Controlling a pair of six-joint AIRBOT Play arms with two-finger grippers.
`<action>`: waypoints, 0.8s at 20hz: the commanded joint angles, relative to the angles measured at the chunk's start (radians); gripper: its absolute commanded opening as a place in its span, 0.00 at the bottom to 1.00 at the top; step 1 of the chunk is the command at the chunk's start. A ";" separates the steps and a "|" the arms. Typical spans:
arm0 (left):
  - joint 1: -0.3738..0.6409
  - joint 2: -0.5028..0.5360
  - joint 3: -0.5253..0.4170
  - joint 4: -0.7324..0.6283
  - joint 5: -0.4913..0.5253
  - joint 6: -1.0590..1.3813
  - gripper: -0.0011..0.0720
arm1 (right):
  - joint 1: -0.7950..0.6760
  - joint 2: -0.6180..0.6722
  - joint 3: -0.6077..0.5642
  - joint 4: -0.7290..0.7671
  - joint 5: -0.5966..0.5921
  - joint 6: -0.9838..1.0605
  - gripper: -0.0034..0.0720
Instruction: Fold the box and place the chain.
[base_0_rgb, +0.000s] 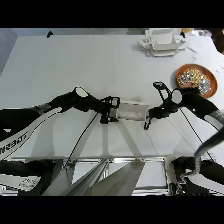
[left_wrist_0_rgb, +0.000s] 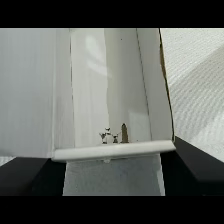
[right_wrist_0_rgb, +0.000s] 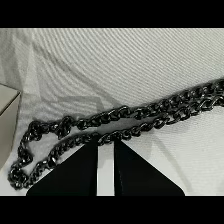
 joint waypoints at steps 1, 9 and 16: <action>0.000 0.000 0.000 0.000 0.000 0.000 0.30 | 0.002 0.030 0.001 -0.005 0.018 -0.019 0.06; 0.000 0.000 0.000 0.000 0.001 0.000 0.30 | 0.002 0.197 0.001 -0.003 0.026 -0.040 0.06; 0.000 0.000 0.000 0.000 0.001 0.000 0.30 | 0.002 0.293 0.001 0.170 0.040 -0.132 0.06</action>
